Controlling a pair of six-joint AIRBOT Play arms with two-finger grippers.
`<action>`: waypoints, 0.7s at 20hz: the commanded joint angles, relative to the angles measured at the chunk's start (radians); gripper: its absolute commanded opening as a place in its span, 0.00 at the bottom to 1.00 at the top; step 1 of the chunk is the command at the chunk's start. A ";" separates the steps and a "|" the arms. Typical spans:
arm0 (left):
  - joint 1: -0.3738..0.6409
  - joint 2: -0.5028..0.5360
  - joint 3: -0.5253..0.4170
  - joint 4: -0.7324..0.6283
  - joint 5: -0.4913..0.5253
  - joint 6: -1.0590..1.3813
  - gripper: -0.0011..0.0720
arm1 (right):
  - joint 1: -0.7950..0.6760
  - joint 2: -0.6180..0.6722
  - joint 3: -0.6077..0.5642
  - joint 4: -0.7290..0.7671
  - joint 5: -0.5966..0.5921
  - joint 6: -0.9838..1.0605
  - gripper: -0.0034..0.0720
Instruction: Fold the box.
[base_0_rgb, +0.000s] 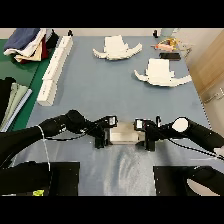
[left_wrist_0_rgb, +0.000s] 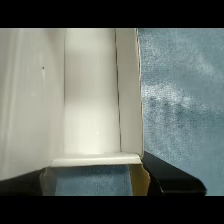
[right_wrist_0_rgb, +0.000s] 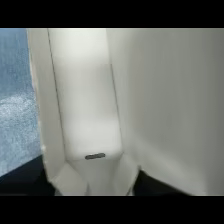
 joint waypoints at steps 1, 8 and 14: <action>0.000 0.000 0.001 0.002 0.002 0.000 0.73 | 0.000 0.001 0.011 0.000 0.000 -0.006 1.00; 0.000 0.000 0.001 0.002 0.002 0.000 0.73 | -0.012 0.019 0.039 -0.027 0.092 0.026 1.00; 0.000 0.000 0.001 0.002 0.002 0.000 0.73 | -0.114 0.198 0.048 -0.216 0.272 0.202 1.00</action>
